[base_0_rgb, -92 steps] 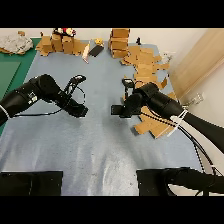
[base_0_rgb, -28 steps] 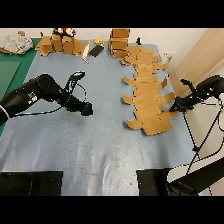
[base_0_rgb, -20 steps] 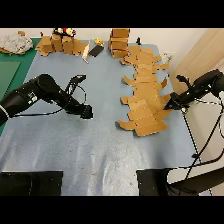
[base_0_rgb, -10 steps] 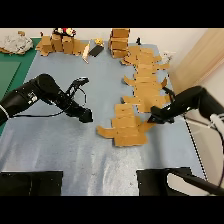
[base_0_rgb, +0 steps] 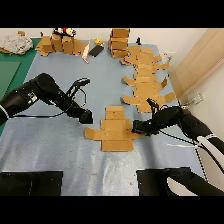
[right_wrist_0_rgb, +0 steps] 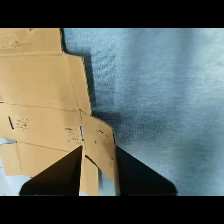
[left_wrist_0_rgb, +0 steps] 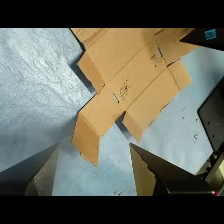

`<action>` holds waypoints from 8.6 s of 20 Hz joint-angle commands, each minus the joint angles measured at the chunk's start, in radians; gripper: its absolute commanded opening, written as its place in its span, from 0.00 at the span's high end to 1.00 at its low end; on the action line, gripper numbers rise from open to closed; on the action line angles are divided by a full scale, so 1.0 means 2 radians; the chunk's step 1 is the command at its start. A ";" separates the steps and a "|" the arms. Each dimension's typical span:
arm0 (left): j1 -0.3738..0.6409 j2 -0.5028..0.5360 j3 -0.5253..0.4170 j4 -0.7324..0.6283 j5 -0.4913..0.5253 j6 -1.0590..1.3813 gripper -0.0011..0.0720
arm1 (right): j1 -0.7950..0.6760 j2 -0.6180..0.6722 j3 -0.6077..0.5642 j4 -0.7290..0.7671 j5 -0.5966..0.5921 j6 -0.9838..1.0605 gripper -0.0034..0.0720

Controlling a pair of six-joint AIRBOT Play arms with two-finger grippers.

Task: Fold the box.

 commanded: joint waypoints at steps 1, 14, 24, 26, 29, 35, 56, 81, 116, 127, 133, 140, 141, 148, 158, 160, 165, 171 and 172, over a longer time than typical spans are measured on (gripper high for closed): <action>0.000 0.000 0.000 -0.001 -0.018 0.002 0.08 | 0.010 -0.012 -0.004 0.009 0.006 -0.011 0.61; 0.122 -0.056 -0.028 -0.092 -0.052 0.050 0.09 | 0.166 0.050 -0.093 0.151 0.175 -0.225 0.95; 0.138 -0.123 -0.048 -0.156 -0.058 0.105 0.09 | 0.197 0.058 -0.095 0.148 0.199 -0.225 0.95; 0.131 -0.143 -0.048 -0.195 -0.072 0.138 0.09 | 0.197 0.057 -0.095 0.147 0.200 -0.225 0.95; 0.120 -0.164 -0.048 -0.216 -0.091 0.175 0.09 | 0.197 0.057 -0.095 0.148 0.199 -0.224 0.95; 0.121 -0.172 -0.048 -0.226 -0.094 0.219 0.28 | 0.197 0.057 -0.095 0.145 0.191 -0.219 0.95; 0.139 -0.172 -0.048 -0.236 -0.118 0.294 0.97 | 0.197 0.046 -0.095 0.142 0.187 -0.207 0.95; -0.059 -0.027 -0.115 -0.297 0.155 0.606 0.97 | 0.037 0.129 0.061 -0.156 0.003 0.076 0.47; -0.045 -0.012 -0.163 -0.272 0.107 0.641 0.97 | 0.039 0.089 0.060 -0.135 0.011 0.075 0.47; -0.045 -0.014 -0.162 -0.274 0.097 0.637 0.97 | 0.065 0.090 0.060 -0.111 -0.010 0.042 0.95; -0.045 -0.014 -0.162 -0.274 0.097 0.637 0.97 | 0.243 0.119 0.019 -0.195 -0.066 0.165 0.95; -0.045 -0.014 -0.162 -0.274 0.097 0.637 0.97 | 0.529 0.175 -0.056 -0.295 -0.044 0.210 0.95; -0.045 -0.014 -0.162 -0.274 0.097 0.637 0.97 | 0.571 0.175 -0.062 -0.318 -0.036 0.194 0.95; -0.045 -0.014 -0.162 -0.274 0.096 0.637 0.97 | 0.671 0.158 -0.070 -0.477 0.047 0.185 0.34; -0.045 -0.014 -0.162 -0.274 0.097 0.637 0.97 | 0.671 0.060 -0.069 -0.469 0.075 0.184 0.34; -0.045 -0.014 -0.162 -0.274 0.097 0.637 0.97 | 0.671 0.055 -0.069 -0.483 0.073 0.184 0.34; -0.045 -0.014 -0.162 -0.274 0.097 0.637 0.97 | 0.670 0.042 -0.068 -0.528 0.073 0.211 0.34; -0.045 -0.014 -0.162 -0.274 0.097 0.637 0.97 | 0.670 0.044 -0.044 -0.566 0.031 0.266 0.35; -0.045 -0.014 -0.162 -0.274 0.097 0.637 0.97 | 0.670 0.045 -0.037 -0.566 0.017 0.270 0.35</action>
